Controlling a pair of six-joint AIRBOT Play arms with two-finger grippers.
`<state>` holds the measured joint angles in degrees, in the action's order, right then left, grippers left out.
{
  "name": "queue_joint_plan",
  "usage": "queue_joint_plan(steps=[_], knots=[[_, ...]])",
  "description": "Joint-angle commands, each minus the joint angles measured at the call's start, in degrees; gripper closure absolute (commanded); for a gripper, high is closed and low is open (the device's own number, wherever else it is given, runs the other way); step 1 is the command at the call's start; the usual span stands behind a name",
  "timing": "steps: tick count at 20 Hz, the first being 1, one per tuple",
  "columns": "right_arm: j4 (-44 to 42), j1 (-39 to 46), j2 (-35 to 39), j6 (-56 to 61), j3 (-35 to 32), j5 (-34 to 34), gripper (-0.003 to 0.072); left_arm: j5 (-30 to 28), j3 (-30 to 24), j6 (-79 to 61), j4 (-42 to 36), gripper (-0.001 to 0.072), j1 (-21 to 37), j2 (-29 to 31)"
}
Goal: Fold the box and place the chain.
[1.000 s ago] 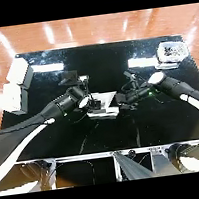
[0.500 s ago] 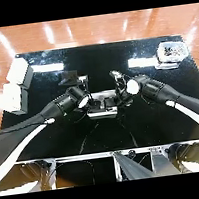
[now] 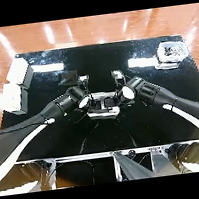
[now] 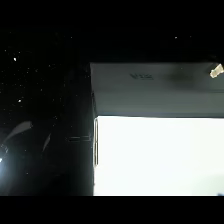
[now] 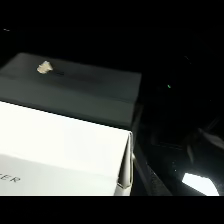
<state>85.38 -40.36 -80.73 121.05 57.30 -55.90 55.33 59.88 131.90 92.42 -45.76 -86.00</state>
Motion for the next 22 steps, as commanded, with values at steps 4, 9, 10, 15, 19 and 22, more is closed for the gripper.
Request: queue_joint_plan(steps=[4, 9, 10, 15, 19, 22], knots=[[4.4, -2.7, 0.0, 5.9, 0.1, -0.7, 0.0024, -0.1, 0.0, 0.1, 0.1, 0.0684, 0.0, 0.0], [4.7, -3.0, -0.1, 6.6, 0.1, 0.1, 0.0094, -0.1, 0.0, 0.1, 0.1, 0.0684, 0.0, 0.0], [4.7, -3.0, -0.1, 6.6, 0.1, 0.5, 0.0095, -0.1, 0.0, 0.1, 0.1, 0.0684, 0.0, 0.0], [4.7, -3.0, -0.1, 6.2, 0.1, 2.1, 0.0386, -0.1, 0.0, 0.1, 0.1, 0.0683, 0.0, 0.0], [4.6, -3.0, -0.1, 4.3, 0.1, 2.6, 0.0606, -0.2, 0.0, 0.1, 0.1, 0.0684, 0.0, 0.0], [4.2, -3.0, -0.1, 4.1, 0.1, 2.6, 0.0459, -0.4, 0.0, 0.1, 0.1, 0.0683, 0.0, 0.0]])
